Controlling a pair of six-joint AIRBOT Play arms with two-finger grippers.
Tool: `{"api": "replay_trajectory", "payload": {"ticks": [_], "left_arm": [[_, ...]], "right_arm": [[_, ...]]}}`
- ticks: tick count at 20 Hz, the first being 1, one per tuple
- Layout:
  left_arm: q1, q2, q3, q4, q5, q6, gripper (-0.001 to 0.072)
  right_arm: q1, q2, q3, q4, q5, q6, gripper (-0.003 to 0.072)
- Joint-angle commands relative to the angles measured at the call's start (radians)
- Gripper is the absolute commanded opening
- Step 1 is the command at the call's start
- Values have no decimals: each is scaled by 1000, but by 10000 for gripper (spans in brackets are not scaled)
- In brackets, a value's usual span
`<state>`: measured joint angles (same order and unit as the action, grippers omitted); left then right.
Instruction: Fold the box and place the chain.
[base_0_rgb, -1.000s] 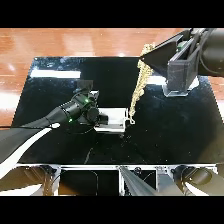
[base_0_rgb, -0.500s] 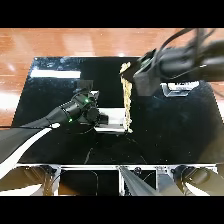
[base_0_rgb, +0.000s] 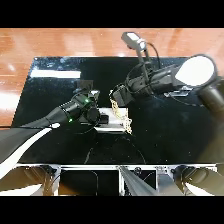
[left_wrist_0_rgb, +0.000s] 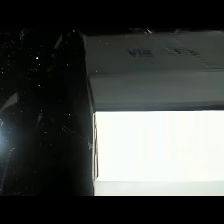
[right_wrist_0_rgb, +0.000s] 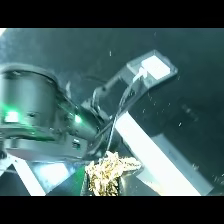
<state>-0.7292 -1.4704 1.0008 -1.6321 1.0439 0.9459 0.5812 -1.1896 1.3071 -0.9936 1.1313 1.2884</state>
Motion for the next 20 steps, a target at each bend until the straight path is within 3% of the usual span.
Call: {"api": "replay_trajectory", "payload": {"ticks": [1, 10, 11, 12, 13, 17, 20], "left_arm": [[0, -1, 0, 1, 1, 0, 22], [0, -1, 0, 0, 2, 0, 22], [0, -1, 0, 0, 2, 0, 22], [0, -1, 0, 0, 2, 0, 22], [0, -1, 0, 0, 2, 0, 22], [0, -1, 0, 0, 3, 0, 22], [0, -1, 0, 0, 3, 0, 22]], "right_arm": [[1, -62, -32, 25, 29, -13, 34], [0, -151, -180, -57, 5, -9, 38], [0, -151, -180, -58, 12, -3, 204], [-3, -145, -179, -57, 26, -6, 615], [-9, -134, -179, -56, 55, -29, 661], [-88, -23, -183, -64, 287, -198, 661], [-240, 69, -272, -66, 308, -311, 660]]}}
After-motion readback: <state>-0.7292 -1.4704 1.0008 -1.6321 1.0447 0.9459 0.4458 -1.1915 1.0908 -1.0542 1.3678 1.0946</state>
